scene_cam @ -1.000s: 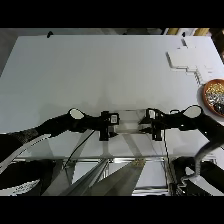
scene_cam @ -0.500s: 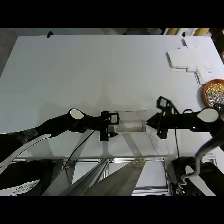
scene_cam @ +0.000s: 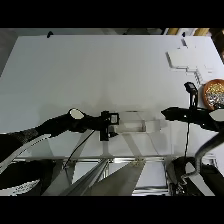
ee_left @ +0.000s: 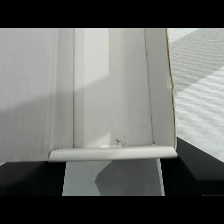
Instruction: Fold the box and place the chain.
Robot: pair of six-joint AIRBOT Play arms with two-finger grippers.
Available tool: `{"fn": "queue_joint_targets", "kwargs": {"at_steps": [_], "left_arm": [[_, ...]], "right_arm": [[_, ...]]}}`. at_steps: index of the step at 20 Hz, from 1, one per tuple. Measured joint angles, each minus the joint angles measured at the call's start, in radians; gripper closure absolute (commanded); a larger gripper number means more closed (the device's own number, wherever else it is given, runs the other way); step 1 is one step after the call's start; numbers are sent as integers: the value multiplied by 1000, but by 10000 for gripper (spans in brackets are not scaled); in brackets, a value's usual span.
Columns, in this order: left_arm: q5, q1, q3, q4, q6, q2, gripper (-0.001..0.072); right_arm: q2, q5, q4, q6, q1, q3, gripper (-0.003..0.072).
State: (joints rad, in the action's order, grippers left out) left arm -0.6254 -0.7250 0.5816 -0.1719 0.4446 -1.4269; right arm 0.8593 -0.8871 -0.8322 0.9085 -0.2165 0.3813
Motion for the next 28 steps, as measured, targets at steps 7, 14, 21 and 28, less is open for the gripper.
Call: {"fn": "queue_joint_targets", "kwargs": {"at_steps": [7,14,21,28], "left_arm": [[0,0,0,0,0,0,365],[0,0,0,0,0,0,365],[0,0,0,0,0,0,365],[0,0,0,0,0,0,365]], "right_arm": [[187,-72,-36,98,11,0,664],[193,-182,6,85,79,0,662],[72,-269,94,66,89,0,442],[50,-279,139,64,143,-1,255]]}}
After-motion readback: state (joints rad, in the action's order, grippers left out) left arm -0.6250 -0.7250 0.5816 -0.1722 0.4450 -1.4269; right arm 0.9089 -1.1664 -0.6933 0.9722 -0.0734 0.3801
